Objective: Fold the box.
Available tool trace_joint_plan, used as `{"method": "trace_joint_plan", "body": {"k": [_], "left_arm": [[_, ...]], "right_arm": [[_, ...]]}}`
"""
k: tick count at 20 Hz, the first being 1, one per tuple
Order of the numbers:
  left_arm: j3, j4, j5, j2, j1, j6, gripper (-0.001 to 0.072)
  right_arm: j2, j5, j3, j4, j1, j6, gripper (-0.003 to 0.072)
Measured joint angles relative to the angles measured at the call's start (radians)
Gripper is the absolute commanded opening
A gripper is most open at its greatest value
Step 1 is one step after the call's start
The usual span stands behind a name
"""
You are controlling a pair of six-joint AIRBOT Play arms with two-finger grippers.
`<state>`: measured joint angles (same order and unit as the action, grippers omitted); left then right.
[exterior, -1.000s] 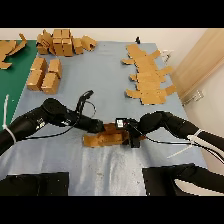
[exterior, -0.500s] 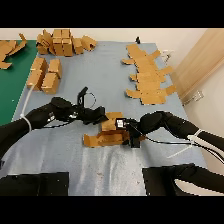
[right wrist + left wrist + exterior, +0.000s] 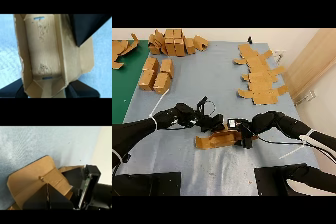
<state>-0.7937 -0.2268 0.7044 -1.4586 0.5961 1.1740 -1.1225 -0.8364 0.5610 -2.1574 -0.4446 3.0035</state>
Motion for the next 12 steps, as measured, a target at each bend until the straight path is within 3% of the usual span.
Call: {"method": "trace_joint_plan", "body": {"k": [7,12], "left_arm": [[-0.072,-0.003,-0.027,-0.002,-0.008,-0.111,0.0010],[-0.138,-0.108,-0.029,0.107,-0.054,-0.290,0.0009]], "right_arm": [[0.000,0.005,0.000,0.001,0.000,0.000,0.0587],[0.000,0.005,0.000,0.003,0.000,0.000,0.0587]]}}
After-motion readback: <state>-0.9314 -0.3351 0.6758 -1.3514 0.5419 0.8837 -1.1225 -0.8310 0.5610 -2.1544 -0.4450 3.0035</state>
